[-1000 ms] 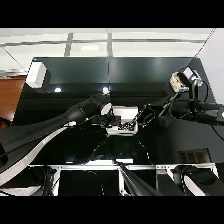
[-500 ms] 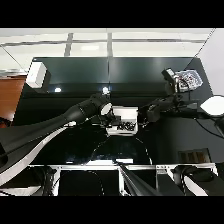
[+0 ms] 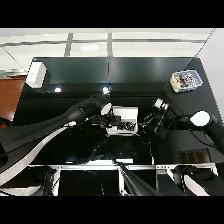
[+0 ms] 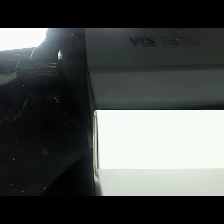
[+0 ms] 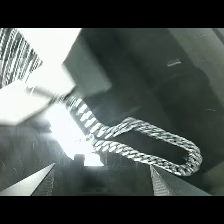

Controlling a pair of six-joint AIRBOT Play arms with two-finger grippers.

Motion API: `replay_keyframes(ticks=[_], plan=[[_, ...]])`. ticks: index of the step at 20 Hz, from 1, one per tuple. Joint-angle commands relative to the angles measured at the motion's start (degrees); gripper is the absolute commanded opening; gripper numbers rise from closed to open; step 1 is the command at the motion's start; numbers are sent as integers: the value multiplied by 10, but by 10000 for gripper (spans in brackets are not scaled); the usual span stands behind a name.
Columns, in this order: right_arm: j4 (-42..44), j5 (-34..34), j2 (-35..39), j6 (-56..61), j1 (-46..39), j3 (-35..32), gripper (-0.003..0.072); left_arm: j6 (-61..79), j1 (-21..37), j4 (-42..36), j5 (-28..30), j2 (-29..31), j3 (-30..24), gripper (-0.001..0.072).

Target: Fold the box and place the chain.

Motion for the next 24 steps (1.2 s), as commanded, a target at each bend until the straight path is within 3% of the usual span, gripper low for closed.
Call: replay_keyframes(ticks=[1,5,19,21,23,24], plan=[[30,-18,-42,-209,8,-20,683,0,0,0,1,0,0,30],[80,-26,-63,-282,11,-11,683,0,0,0,2,0,0,30],[101,-100,-120,-274,12,2,644,0,0,0,1,0,0,30],[109,-101,-120,-265,12,3,430,0,0,0,1,0,0,30],[111,-101,-121,-242,12,3,395,0,0,0,1,0,0,30],[111,-95,-121,-231,12,3,132,0,0,0,1,0,0,30]])
